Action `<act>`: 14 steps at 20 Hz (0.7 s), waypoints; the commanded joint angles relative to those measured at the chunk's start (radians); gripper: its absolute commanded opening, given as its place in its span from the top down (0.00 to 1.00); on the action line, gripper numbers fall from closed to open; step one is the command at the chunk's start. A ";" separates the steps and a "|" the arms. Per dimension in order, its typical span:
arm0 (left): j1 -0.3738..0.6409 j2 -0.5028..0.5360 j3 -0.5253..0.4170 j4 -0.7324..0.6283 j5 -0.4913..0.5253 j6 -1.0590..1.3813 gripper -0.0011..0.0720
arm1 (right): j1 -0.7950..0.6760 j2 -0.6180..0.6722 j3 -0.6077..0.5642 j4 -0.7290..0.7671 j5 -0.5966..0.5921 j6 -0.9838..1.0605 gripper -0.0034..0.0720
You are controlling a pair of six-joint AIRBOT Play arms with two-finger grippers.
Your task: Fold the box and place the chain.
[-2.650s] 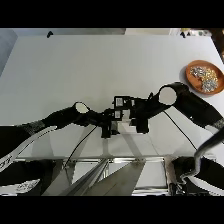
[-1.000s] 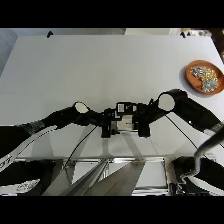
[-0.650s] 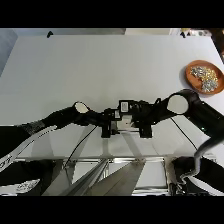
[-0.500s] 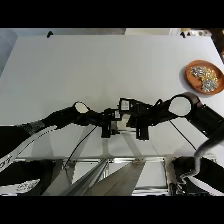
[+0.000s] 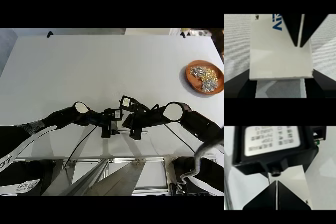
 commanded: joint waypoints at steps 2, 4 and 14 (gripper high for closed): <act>0.001 0.000 0.000 0.000 0.000 0.000 0.61 | 0.000 -0.004 -0.011 0.008 -0.015 0.017 0.93; 0.001 0.000 0.000 0.000 0.000 0.000 0.61 | 0.000 -0.004 -0.011 0.008 -0.008 0.017 0.93; 0.001 0.000 0.000 0.000 0.000 0.000 0.61 | 0.000 -0.021 -0.066 0.001 0.001 -0.006 0.93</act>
